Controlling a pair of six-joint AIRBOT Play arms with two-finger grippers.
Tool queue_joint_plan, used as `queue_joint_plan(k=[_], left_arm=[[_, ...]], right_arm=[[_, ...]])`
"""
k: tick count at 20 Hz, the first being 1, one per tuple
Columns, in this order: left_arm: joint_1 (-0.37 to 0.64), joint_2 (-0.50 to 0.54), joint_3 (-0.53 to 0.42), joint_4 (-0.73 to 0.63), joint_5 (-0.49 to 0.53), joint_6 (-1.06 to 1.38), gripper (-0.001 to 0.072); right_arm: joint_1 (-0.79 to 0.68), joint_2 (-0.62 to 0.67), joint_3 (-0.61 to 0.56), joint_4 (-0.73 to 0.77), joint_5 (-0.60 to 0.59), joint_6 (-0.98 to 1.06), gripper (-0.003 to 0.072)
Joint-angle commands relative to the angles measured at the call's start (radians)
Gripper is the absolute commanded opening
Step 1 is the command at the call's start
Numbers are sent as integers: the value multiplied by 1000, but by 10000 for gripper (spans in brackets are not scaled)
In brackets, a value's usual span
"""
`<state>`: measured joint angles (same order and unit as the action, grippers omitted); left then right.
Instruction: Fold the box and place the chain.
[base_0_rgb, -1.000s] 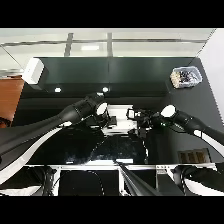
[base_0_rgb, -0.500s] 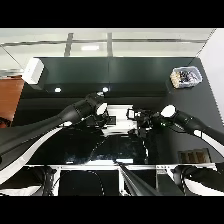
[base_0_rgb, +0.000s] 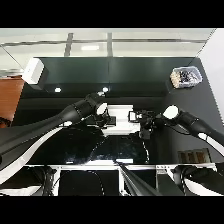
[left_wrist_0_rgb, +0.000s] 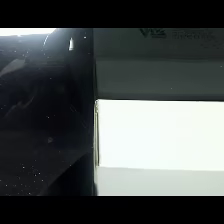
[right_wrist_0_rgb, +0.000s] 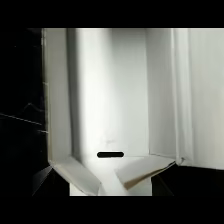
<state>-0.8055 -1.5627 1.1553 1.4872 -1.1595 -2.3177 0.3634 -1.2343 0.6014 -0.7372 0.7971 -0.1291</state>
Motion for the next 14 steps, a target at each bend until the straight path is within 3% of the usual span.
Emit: queue_joint_plan(k=[1,4,5,6,7,9,11,14], left_arm=[[1,0,1,-3,1,19,26],[1,0,1,-4,13,18,27],[1,0,1,-4,14,18,27],[1,0,1,-4,14,18,27],[1,0,1,-4,14,18,27],[1,0,1,-4,14,18,27],[1,0,1,-4,14,18,27],[1,0,1,-6,14,18,27]], right_arm=[[-1,67,1,-60,21,26,720],[0,74,1,-23,3,24,720],[0,74,1,-22,3,22,620],[0,74,1,-22,17,22,407],[0,73,1,-21,29,22,312],[0,73,0,10,36,23,306],[0,72,0,51,24,23,160],[0,51,0,127,14,23,162]])
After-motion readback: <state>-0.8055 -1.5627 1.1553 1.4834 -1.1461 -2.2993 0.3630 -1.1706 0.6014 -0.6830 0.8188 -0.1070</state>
